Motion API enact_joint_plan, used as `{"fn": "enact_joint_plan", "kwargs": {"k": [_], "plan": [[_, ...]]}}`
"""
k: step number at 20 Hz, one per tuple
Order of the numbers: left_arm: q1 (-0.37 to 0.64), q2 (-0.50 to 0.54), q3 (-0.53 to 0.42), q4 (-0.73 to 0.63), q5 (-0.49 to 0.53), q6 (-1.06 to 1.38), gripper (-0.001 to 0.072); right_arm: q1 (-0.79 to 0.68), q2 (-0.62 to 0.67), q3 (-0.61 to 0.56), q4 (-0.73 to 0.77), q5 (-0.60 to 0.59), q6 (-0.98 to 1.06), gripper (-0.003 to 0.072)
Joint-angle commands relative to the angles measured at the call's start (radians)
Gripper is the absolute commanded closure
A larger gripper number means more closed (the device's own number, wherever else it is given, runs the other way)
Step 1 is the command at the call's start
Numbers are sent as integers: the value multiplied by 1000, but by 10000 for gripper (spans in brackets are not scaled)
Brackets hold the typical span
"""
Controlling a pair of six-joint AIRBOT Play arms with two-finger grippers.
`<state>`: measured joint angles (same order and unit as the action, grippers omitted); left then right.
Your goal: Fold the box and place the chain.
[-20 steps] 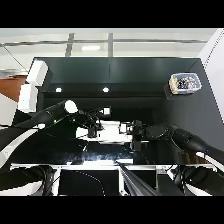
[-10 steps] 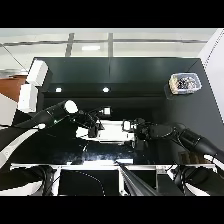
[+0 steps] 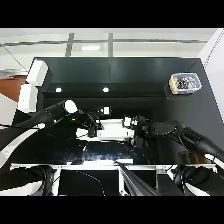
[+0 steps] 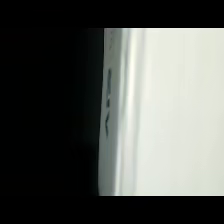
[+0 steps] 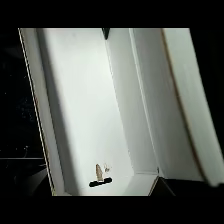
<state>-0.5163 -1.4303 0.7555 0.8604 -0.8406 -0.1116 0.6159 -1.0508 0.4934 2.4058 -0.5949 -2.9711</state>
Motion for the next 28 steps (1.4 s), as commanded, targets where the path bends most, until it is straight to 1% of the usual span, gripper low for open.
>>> {"fn": "enact_joint_plan", "kwargs": {"k": [1,3,6,11,13,17,21,28], "plan": [[-1,0,1,-1,-5,3,687,-15,-16,2,25,19,-10,-14],[-1,0,1,-1,-5,3,687,-61,-16,3,25,0,-9,-14],[0,0,1,-1,-5,3,687,-113,-16,13,21,-66,-9,-14],[-1,0,1,-1,-5,3,687,-115,-16,14,21,-78,-10,-14],[-1,0,1,-1,-5,3,687,-122,-16,14,17,-57,-10,-14],[-1,0,1,-1,-5,3,687,-120,-16,60,20,-89,-15,-14],[-1,0,1,-1,-5,3,687,-115,-16,69,24,-90,-15,-14],[-1,0,1,-1,-5,3,687,-108,-53,69,63,-74,-15,-13]]}}
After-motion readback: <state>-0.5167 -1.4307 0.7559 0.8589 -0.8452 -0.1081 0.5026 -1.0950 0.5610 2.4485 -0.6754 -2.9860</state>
